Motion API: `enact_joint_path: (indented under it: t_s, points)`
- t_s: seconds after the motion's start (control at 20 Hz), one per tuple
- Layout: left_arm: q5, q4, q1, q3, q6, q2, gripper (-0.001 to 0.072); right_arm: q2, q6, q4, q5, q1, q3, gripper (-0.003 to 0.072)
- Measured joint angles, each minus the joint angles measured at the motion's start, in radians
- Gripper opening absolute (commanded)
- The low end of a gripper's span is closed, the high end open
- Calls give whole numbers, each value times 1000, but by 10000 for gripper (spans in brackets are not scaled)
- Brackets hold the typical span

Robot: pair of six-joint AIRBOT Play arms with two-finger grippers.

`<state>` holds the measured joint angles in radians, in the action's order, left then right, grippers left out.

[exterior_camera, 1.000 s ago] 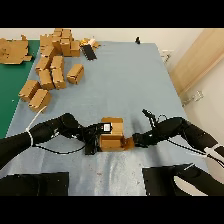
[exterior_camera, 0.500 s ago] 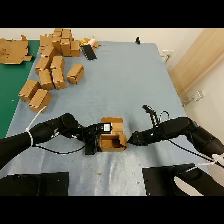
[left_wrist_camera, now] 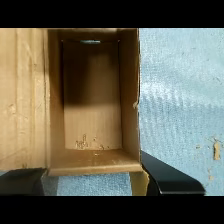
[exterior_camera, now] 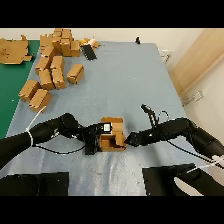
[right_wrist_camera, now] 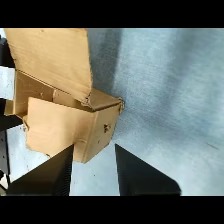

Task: Fold the box.

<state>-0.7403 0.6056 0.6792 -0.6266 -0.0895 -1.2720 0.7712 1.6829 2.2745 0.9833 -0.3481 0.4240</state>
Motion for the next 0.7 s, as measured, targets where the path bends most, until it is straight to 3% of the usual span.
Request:
enact_joint_path:
  t_s: [0.3, 0.5, 0.7]
  points:
    - [0, 0, 0, 0, 0, 0, 408, 66, -113, -73, -96, -122, 22, 422]
    - [0, 0, 0, 0, 0, 0, 409, 118, -324, -282, -105, -239, 106, 421]
    - [0, 0, 0, 0, 0, 0, 408, 192, -583, -514, -31, -359, 217, 422]
